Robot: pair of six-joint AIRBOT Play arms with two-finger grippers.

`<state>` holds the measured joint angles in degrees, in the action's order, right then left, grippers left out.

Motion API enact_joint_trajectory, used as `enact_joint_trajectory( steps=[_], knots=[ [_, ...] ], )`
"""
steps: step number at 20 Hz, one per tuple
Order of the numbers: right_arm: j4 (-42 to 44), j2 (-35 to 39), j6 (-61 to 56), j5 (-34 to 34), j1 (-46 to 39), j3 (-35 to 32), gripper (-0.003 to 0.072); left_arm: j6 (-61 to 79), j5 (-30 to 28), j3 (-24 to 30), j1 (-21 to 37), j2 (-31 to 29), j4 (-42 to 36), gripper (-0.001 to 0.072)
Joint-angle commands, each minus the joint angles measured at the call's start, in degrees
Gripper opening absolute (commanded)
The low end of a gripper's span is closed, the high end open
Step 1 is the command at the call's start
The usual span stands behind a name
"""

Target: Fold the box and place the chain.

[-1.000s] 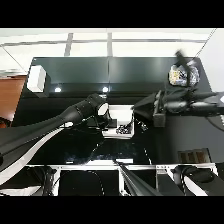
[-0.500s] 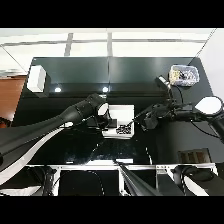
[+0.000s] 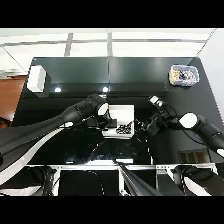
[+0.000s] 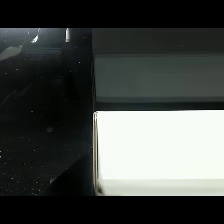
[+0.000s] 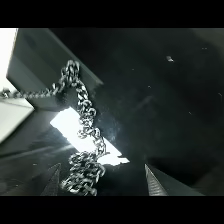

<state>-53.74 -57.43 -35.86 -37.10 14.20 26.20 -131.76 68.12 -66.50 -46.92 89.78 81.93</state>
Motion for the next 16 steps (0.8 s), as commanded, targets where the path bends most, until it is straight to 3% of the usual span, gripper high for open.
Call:
enact_joint_trajectory(
  steps=[1,3,5,16],
  knots=[
    [-1.09,-1.84,7.91,10.54,4.17,-2.58,0.0586,0.0,-0.09,0.0,0.02,0.0,0.02,0.0033],
    [-1.09,-1.84,9.27,12.9,5.7,-2.56,0.0585,0.0,-0.09,0.0,0.02,0.0,0.02,0.0033],
    [-0.37,-1.84,9.35,12.83,6.45,-2.56,0.0489,0.0,0.02,0.0,0.02,-0.02,0.02,0.0033],
    [4.39,-3.96,9.35,11.3,6.62,-2.56,0.0486,0.02,0.61,0.0,0.02,-0.02,0.02,0.0033]
  ],
)
